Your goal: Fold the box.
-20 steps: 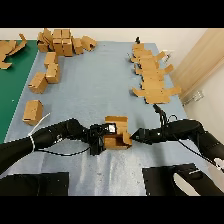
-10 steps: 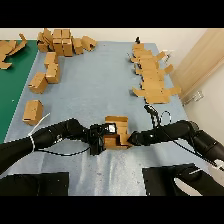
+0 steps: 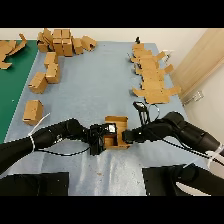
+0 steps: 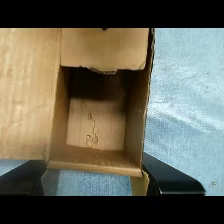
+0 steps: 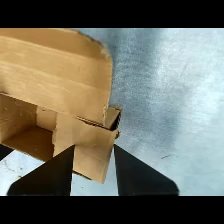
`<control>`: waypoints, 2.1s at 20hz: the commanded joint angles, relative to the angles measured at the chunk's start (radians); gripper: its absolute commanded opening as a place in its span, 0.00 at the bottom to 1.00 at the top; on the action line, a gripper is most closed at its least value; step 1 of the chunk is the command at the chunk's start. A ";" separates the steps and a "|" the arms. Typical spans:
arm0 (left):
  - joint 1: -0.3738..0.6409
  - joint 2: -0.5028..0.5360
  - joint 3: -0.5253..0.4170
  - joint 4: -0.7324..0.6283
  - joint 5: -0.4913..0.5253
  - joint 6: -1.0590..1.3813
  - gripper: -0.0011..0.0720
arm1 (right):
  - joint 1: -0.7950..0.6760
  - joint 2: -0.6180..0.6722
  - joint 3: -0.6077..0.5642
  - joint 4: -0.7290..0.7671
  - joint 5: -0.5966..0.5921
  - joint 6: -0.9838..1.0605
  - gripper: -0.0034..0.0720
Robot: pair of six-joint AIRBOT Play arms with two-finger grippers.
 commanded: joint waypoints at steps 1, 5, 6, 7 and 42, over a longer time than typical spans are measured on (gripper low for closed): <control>0.000 0.000 0.000 0.000 0.000 0.000 0.73 | 0.086 -0.080 0.081 -0.154 -0.108 0.133 0.53; 0.000 0.000 0.000 0.000 0.001 0.000 0.73 | 0.139 -0.140 0.148 -0.232 -0.195 0.210 0.53; 0.000 0.000 0.000 0.000 0.000 0.000 0.73 | 0.151 -0.158 0.157 -0.235 -0.202 0.229 0.53; 0.000 0.000 0.000 0.000 0.000 0.000 0.73 | 0.159 -0.178 0.165 -0.237 -0.212 0.252 0.52; 0.000 0.000 0.000 0.000 0.000 0.000 0.73 | 0.190 -0.251 0.310 -0.313 -0.414 0.368 0.47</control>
